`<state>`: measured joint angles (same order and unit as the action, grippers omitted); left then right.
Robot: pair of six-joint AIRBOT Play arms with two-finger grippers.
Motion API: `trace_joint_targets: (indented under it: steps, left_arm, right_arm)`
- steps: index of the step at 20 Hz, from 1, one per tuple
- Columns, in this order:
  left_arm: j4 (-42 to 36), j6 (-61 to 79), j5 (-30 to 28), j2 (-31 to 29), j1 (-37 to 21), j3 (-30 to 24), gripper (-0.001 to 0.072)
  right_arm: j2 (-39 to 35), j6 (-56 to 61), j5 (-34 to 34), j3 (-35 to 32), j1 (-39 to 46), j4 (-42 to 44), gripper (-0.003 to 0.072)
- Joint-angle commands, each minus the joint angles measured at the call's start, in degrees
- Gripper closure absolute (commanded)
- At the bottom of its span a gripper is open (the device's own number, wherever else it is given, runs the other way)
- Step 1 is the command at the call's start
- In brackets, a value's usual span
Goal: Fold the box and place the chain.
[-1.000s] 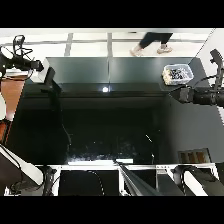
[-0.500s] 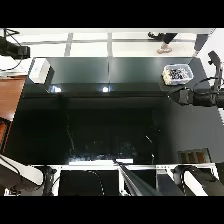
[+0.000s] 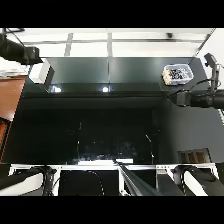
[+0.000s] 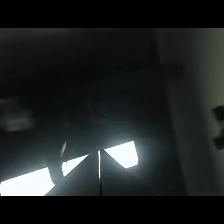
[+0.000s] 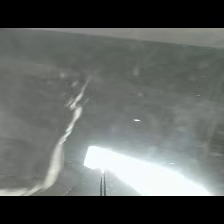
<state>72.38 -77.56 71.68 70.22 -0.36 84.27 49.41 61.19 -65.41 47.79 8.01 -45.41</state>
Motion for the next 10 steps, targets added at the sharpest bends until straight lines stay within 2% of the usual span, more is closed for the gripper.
trace_joint_targets:
  steps: [1, 2, 4, 5, 7, 10]
  left_arm:
    - [2.3, -0.9, -19.1, -19.7, 8.0, -27.3, 0.0685]
    - [3.7, -1.0, -22.0, -24.2, 9.2, -34.2, 0.0684]
    - [3.7, -1.8, -23.7, -30.7, 9.5, -43.2, 0.0684]
    - [3.8, -1.8, -23.9, -33.2, 9.5, -46.0, 0.0683]
    - [4.7, -1.7, -24.3, -35.9, 9.5, -48.6, 0.0682]
    - [4.9, -1.8, -23.5, -36.6, 9.5, -48.8, 0.0681]
  right_arm:
    - [0.0, 0.0, 16.3, -5.9, -5.0, -7.9, 0.0674]
    - [0.0, 0.1, 21.0, -8.3, -6.0, -10.6, 0.0673]
    - [0.0, 0.0, 20.3, -9.3, -5.9, -13.5, 0.0673]
    - [0.0, 0.0, 20.2, -9.3, -5.9, -13.6, 0.0673]
    - [0.0, 0.0, 20.2, -9.3, -5.9, -13.6, 0.0673]
    - [0.0, 0.0, 20.2, -9.3, -5.9, -13.5, 0.0673]
